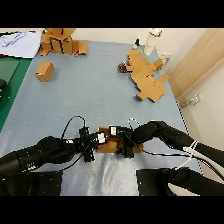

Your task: Fold the box.

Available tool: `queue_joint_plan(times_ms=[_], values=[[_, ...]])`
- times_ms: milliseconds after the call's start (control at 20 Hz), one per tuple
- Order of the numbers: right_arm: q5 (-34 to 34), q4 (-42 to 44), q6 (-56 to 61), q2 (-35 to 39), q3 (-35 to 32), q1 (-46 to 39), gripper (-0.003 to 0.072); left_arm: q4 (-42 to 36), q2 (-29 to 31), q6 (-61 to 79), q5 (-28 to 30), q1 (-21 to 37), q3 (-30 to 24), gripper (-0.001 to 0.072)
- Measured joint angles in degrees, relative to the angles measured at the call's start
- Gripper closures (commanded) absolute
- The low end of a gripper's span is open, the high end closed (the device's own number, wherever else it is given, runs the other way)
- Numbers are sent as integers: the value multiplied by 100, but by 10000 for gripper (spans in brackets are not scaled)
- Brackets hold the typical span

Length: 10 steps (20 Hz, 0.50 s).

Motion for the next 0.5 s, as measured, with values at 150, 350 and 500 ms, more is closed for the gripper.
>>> queue_joint_plan(times_ms=[150, 350, 500], values=[[-2, 0, 0, 0, 0, 2, 347, -66, -11, -20, -35, -2, 0, 222], [0, 2, 7, 0, 0, 0, 347, -151, -11, -79, -68, -2, 0, 174], [0, 2, 2, 0, 0, 2, 347, -203, -11, -85, -68, 0, 0, 173]])
